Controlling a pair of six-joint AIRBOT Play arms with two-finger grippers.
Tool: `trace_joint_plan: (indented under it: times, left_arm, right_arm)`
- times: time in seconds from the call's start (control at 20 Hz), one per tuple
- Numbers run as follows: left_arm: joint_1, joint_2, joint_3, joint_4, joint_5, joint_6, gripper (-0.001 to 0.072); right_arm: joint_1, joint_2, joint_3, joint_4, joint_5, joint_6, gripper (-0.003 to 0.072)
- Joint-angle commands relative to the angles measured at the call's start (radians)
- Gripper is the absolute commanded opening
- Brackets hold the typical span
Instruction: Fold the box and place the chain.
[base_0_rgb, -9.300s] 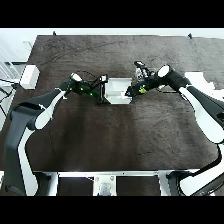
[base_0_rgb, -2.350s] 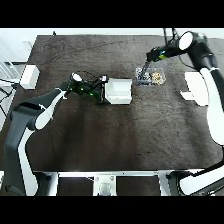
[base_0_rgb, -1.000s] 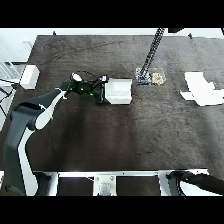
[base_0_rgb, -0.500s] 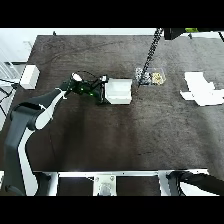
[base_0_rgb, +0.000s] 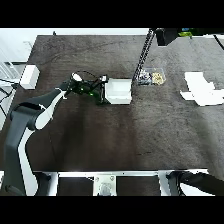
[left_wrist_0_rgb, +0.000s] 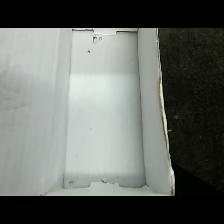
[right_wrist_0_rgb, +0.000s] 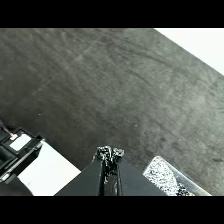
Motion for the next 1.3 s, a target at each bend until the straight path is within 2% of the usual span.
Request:
trace_joint_plan:
  times: [0.0, 0.35, 1.25]
  left_arm:
    - [0.001, 0.000, 0.001, 0.000, 0.000, 0.000, 0.0472]
    - [0.001, 0.000, 0.001, 0.000, 0.000, 0.000, 0.0472]
    - [0.001, 0.000, 0.001, 0.000, 0.000, 0.000, 0.0472]
  right_arm:
    - [0.026, 0.000, -0.009, 0.005, 0.004, 0.000, 0.0009]
    - [0.084, 0.000, -0.093, 0.007, -0.026, 0.000, 0.0009]
    - [0.084, -0.001, -0.094, 0.003, -0.208, -0.001, 0.0009]
